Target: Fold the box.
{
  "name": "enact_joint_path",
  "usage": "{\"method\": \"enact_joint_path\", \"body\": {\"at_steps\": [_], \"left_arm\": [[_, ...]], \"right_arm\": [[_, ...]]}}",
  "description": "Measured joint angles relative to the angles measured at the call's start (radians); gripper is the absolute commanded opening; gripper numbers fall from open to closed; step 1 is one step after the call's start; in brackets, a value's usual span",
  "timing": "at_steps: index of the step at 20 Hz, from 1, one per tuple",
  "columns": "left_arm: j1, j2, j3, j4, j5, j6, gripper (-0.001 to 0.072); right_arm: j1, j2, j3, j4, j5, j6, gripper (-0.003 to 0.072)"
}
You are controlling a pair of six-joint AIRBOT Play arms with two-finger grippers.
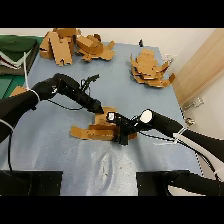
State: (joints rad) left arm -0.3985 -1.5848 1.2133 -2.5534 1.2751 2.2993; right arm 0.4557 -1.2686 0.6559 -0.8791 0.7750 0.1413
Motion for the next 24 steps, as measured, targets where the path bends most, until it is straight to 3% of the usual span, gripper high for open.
{"method": "enact_joint_path", "body": {"at_steps": [4, 8, 12, 13, 14, 15, 18, 21, 22, 24], "left_arm": [[0.0, 0.073, -0.013, 0.09, -0.023, 0.116, 0.0011], [0.022, 0.184, -0.1, 0.223, -0.129, 0.234, 0.0012], [0.147, 0.264, -0.229, 0.176, -0.164, 0.493, 0.0015], [0.184, 0.269, -0.249, 0.161, -0.164, 0.541, 0.0078], [0.212, 0.271, -0.264, 0.158, -0.166, 0.575, 0.0421], [0.232, 0.272, -0.275, 0.158, -0.167, 0.602, 0.055], [0.237, 0.275, -0.289, 0.181, -0.147, 0.648, 0.055], [0.175, 0.277, -0.293, 0.277, -0.121, 0.669, 0.0556], [0.148, 0.277, -0.295, 0.319, -0.119, 0.674, 0.0699], [0.099, 0.277, -0.295, 0.377, -0.127, 0.679, 0.0699]], "right_arm": [[0.0, -0.003, 0.0, -0.001, -0.001, 0.0, 0.0586], [0.0, -0.003, 0.0, -0.002, 0.0, 0.0, 0.0585], [0.0, -0.003, 0.0, -0.003, 0.0, 0.0, 0.0586], [0.0, -0.003, 0.0, -0.003, 0.0, 0.0, 0.0586], [0.0, -0.003, 0.0, -0.003, 0.0, 0.0, 0.0586], [0.0, -0.003, 0.0, -0.003, 0.0, 0.0, 0.0586], [0.0, -0.003, 0.0, -0.003, 0.001, 0.0, 0.0586], [0.0, -0.003, 0.0, -0.003, 0.001, 0.0, 0.0585], [0.0, -0.003, 0.0, -0.003, 0.002, 0.0, 0.0586], [0.0, -0.003, 0.0, -0.003, 0.001, 0.0, 0.0586]]}}
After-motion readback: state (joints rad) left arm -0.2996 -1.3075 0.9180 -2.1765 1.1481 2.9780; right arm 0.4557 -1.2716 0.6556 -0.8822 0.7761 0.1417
